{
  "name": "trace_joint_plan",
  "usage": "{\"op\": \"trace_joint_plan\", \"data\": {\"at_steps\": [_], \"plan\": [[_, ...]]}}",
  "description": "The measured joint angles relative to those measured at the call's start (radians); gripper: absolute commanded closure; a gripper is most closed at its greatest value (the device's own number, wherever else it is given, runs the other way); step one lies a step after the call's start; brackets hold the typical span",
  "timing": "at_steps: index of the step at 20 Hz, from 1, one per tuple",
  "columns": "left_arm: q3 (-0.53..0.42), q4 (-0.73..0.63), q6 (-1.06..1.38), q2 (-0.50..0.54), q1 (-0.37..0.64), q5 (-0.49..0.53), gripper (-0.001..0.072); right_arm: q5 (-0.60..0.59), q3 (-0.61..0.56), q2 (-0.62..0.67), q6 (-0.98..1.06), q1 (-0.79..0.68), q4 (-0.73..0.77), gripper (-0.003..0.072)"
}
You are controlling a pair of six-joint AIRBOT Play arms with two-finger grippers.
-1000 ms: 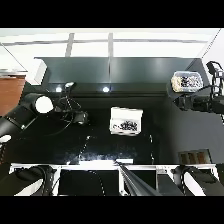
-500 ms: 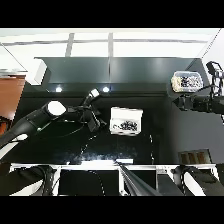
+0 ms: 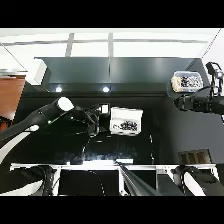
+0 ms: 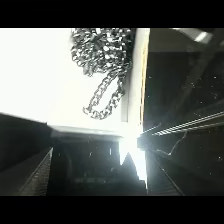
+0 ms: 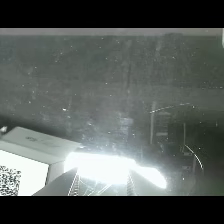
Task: Fold the box and place the chain.
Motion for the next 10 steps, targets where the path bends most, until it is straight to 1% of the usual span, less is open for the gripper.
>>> {"op": "trace_joint_plan", "data": {"at_steps": [5,10], "plan": [[0.066,-0.045,0.055,-0.093,0.006,-0.039,-0.0009,0.005,0.000,0.000,0.000,0.000,0.011,0.0330],[0.088,-0.058,0.053,-0.132,-0.002,-0.050,-0.0007,0.013,0.000,0.000,0.000,0.000,0.019,0.0330]]}}
